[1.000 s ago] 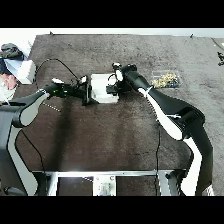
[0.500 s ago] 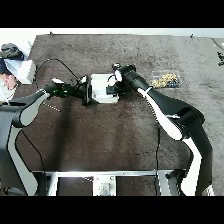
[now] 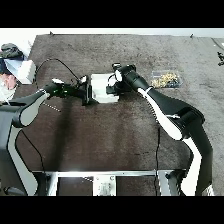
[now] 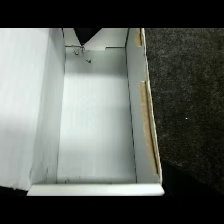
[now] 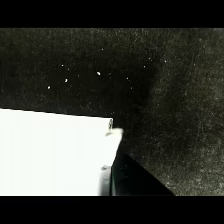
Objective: Fold the box and place the chain.
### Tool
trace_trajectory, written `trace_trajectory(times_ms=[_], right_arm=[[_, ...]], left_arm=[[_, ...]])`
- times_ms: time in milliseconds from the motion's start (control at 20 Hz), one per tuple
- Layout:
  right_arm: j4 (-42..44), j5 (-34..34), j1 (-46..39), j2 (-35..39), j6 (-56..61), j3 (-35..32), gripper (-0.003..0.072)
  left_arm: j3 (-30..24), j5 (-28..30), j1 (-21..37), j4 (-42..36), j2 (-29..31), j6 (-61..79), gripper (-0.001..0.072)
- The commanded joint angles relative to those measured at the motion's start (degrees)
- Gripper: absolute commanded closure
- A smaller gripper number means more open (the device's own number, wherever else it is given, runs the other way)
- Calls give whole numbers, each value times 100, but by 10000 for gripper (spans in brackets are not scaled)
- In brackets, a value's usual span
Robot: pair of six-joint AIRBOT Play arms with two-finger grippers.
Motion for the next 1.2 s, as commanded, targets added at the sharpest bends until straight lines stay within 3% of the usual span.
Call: trace_trajectory(times_ms=[0,100,550,800,1000,1050,1100,1150], right_arm=[[0,-111,2,-2,-9,4,652],[4,-140,2,17,-11,4,205],[24,232,2,168,-297,4,198],[4,63,-208,986,-1274,4,199],[-109,-120,-1003,1770,-2087,4,201],[-109,-170,-1287,1880,-2168,4,241],[-107,-175,-1613,1939,-2225,4,348],[-103,-173,-1932,1937,-2223,2,355]], left_arm=[[2,-4,4,11,-2,9,372],[2,-4,4,11,-2,9,372],[0,-4,4,11,-2,11,372],[2,-4,4,11,-2,9,372],[0,-4,4,11,-2,11,372],[2,-4,4,11,-2,11,372],[2,-4,4,11,-2,11,371],[0,-4,4,11,-2,11,372]])
